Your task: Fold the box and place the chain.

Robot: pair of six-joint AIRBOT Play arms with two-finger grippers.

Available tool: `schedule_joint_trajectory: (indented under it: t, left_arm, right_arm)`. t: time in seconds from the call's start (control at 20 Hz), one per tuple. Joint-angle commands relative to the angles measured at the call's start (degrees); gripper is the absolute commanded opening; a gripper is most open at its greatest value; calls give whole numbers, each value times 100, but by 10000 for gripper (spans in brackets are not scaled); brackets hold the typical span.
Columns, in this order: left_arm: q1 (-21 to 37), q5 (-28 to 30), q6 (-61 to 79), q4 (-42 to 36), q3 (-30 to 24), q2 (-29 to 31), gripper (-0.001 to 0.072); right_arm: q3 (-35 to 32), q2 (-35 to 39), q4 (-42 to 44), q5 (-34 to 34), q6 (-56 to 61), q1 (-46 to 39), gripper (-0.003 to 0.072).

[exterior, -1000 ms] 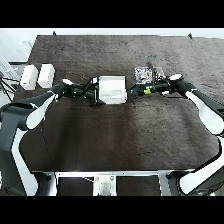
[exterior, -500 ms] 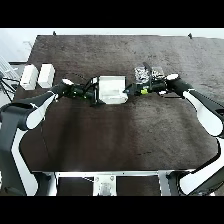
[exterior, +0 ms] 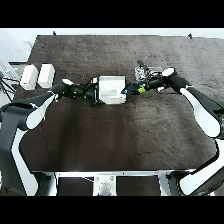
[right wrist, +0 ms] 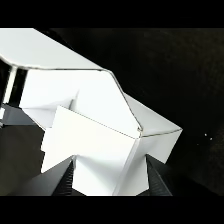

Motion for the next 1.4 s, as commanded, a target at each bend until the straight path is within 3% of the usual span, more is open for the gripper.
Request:
schedule_joint_trajectory:
  t: [0.0,0.45,0.9,1.35]
  left_arm:
    - [-2,2,0,0,-2,2,466]
    - [-2,2,0,0,-2,2,466]
    - [-2,2,0,0,-2,2,466]
    - [-2,2,0,0,-2,2,466]
  right_arm:
    - [282,4,-614,55,595,153,520]
    - [621,2,-2044,70,1926,673,519]
    - [898,-15,-3141,-380,3156,1106,518]
    - [898,-92,-3689,-352,3908,1259,517]
